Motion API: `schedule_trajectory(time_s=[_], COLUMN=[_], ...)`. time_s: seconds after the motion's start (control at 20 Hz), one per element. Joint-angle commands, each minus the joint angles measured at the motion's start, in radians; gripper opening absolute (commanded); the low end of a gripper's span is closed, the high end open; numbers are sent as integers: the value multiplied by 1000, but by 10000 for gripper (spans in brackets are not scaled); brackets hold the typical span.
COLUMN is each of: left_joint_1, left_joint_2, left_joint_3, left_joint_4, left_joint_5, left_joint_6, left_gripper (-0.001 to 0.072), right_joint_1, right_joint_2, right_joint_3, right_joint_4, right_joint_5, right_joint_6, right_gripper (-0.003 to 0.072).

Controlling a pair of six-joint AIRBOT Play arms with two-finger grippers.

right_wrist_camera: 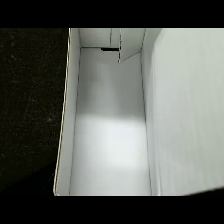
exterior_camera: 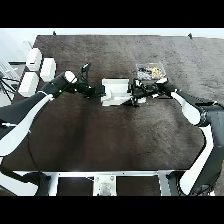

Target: Fold the box and place the chain.

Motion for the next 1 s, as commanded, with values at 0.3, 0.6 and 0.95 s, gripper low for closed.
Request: schedule_trajectory(time_s=[0.3,0.6,0.95], left_joint_1=[-32,-50,-61], left_joint_2=[-66,-80,-146], left_joint_3=[97,127,257], left_joint_4=[129,177,312], left_joint_5=[-77,-86,-210], left_joint_6=[-111,-155,-274], left_gripper=[416,416,416], right_joint_1=[0,0,-1], right_joint_2=[0,0,0], right_joint_3=[0,0,0], right_joint_4=[0,0,0], right_joint_5=[0,0,0], right_joint_6=[0,0,0], right_gripper=[495,495,495])
